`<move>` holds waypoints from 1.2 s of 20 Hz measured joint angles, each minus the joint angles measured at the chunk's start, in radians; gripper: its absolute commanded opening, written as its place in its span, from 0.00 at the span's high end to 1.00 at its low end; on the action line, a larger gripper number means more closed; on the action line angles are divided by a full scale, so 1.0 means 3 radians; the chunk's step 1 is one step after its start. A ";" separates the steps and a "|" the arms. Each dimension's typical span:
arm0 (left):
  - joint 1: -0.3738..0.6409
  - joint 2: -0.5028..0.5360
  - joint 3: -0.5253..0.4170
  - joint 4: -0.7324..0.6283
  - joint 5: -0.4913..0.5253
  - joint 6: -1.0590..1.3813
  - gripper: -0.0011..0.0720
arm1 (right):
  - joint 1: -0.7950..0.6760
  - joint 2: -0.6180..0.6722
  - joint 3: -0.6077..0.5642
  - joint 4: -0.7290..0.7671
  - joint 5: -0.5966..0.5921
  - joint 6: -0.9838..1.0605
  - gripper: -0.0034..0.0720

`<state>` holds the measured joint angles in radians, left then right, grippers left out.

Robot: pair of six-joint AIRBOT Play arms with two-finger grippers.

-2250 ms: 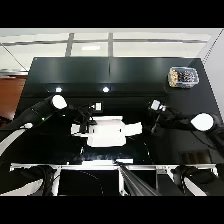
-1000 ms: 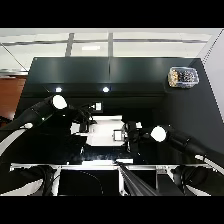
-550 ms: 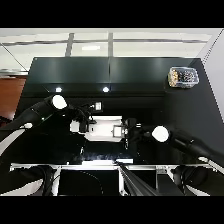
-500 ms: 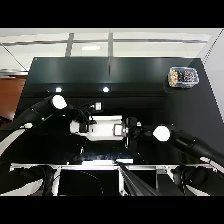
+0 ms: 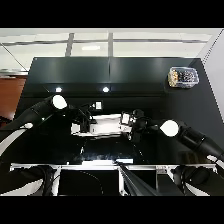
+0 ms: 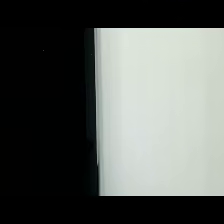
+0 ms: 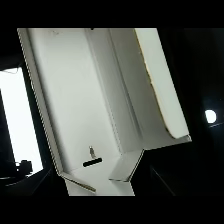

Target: Fold the box and place the chain.

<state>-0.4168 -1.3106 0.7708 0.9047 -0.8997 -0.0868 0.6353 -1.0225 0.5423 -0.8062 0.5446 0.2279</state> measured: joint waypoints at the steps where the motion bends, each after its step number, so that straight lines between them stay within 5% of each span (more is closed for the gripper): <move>1: 0.0000 0.0000 0.0000 0.0000 0.0000 0.0000 0.95 | -0.0031 -0.0009 0.0003 0.0090 0.0027 -0.0039 0.02; 14: -0.0004 0.0001 0.0000 -0.0001 -0.0004 0.0000 0.95 | -0.0420 -0.0502 0.0003 0.1503 0.0404 -0.1841 0.02; 24: -0.0004 0.0009 0.0000 0.0000 -0.0022 0.0000 0.95 | -0.0420 -0.0665 0.0004 0.1748 0.0462 -0.2080 0.02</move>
<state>-0.4179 -1.3079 0.7708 0.9047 -0.9062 -0.0868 0.5095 -1.2221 0.5434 -0.2817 0.6830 -0.3962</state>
